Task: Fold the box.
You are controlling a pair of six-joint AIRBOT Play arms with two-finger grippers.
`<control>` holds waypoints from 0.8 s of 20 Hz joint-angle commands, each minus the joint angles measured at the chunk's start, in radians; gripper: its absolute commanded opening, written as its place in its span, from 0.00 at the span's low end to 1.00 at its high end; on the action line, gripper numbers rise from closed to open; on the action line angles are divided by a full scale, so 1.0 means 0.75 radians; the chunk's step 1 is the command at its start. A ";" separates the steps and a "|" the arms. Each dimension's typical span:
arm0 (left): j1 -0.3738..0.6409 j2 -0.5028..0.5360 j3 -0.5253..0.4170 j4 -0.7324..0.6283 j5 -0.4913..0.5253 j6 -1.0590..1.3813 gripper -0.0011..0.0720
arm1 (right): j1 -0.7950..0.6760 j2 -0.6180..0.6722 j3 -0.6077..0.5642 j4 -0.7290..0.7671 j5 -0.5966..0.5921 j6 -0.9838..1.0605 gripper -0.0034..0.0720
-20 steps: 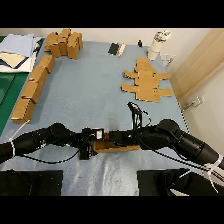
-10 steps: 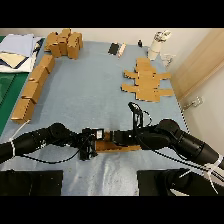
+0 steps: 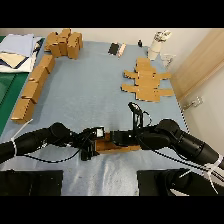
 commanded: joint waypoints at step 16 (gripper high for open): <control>0.001 -0.008 0.000 -0.003 -0.002 0.006 0.82 | -0.147 -0.056 0.002 0.054 0.177 -0.073 0.05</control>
